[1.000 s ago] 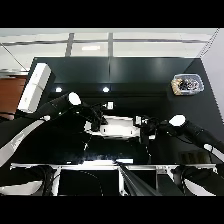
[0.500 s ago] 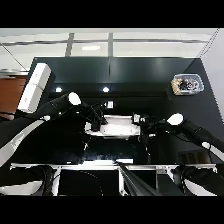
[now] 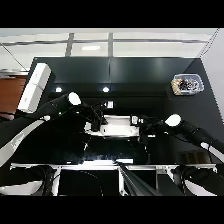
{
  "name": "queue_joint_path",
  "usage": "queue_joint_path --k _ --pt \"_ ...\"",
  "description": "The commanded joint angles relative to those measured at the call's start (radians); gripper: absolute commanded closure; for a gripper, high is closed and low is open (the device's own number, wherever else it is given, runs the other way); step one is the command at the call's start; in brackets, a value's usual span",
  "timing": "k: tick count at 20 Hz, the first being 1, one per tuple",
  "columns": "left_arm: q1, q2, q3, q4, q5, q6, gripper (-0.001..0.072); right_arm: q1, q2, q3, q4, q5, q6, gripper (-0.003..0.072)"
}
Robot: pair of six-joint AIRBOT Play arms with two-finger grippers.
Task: Fold the box and place the chain.
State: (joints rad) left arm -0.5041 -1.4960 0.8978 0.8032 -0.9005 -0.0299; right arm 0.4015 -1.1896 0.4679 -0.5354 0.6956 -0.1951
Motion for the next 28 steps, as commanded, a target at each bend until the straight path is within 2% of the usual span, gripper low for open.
queue_joint_path --k 1,2,3,4,8,9,10,11,14,17,19,20,21,22,23,25,27,28 --pt "0.0 0.001 0.001 0.0 0.0 0.0 0.0683 0.002 -0.001 0.001 -0.005 -0.004 0.004 -0.0017" --pt "0.0 0.001 0.001 0.0 0.0 0.0 0.0683 0.002 -0.001 0.001 -0.005 -0.004 0.004 -0.0016" --pt "0.0 0.001 0.001 0.0 0.0 0.0 0.0683 0.002 -0.001 0.001 -0.005 -0.004 0.004 0.0088" --pt "0.0 0.001 0.001 0.0 0.0 0.0 0.0683 0.002 0.0 0.001 -0.004 -0.004 0.004 0.025" --pt "0.001 0.002 0.002 0.0 -0.023 -0.004 0.0675 0.002 0.0 0.001 -0.005 -0.004 0.004 0.0259" --pt "0.001 0.005 0.003 0.001 -0.025 -0.004 0.0576 0.002 0.0 0.001 -0.005 -0.003 0.004 0.026" --pt "0.001 0.012 0.008 0.002 -0.024 -0.01 0.0394 0.002 0.0 0.001 -0.005 -0.003 0.004 0.026" --pt "0.003 0.022 0.016 0.01 -0.024 -0.027 0.0281 0.002 0.0 0.001 -0.005 -0.003 0.004 0.026" --pt "0.028 0.068 0.063 0.091 -0.064 -0.153 0.0273 0.002 0.0 0.001 -0.006 0.0 0.003 0.0259" --pt "0.075 0.144 0.08 0.2 -0.167 -0.283 0.0273 0.002 0.0 0.001 -0.009 0.015 -0.006 0.026" --pt "0.113 0.196 0.08 0.26 -0.252 -0.391 0.0276 0.002 0.0 0.001 -0.009 0.02 -0.013 0.026" --pt "0.136 0.218 0.081 0.274 -0.305 -0.435 0.0325 0.002 0.0 0.001 -0.009 0.023 -0.016 0.026" --pt "0.158 0.234 0.081 0.275 -0.36 -0.465 0.0398 0.002 0.0 0.001 -0.009 0.027 -0.02 0.026" --pt "0.18 0.245 0.081 0.274 -0.429 -0.502 0.0584 0.002 0.0 0.001 -0.009 0.029 -0.023 0.026" --pt "0.196 0.25 0.08 0.274 -0.504 -0.507 0.0684 0.002 0.0 0.001 -0.009 0.031 -0.024 0.026" --pt "0.2 0.251 0.079 0.278 -0.605 -0.584 0.0686 0.002 0.0 0.001 -0.009 0.031 -0.024 0.026" --pt "0.172 0.251 0.062 0.242 -0.614 -0.874 0.0686 0.002 0.0 0.001 -0.009 0.031 -0.024 0.026" --pt "0.142 0.254 0.038 0.18 -0.607 -0.895 0.0687 0.002 0.0 0.001 -0.009 0.03 -0.024 0.026"
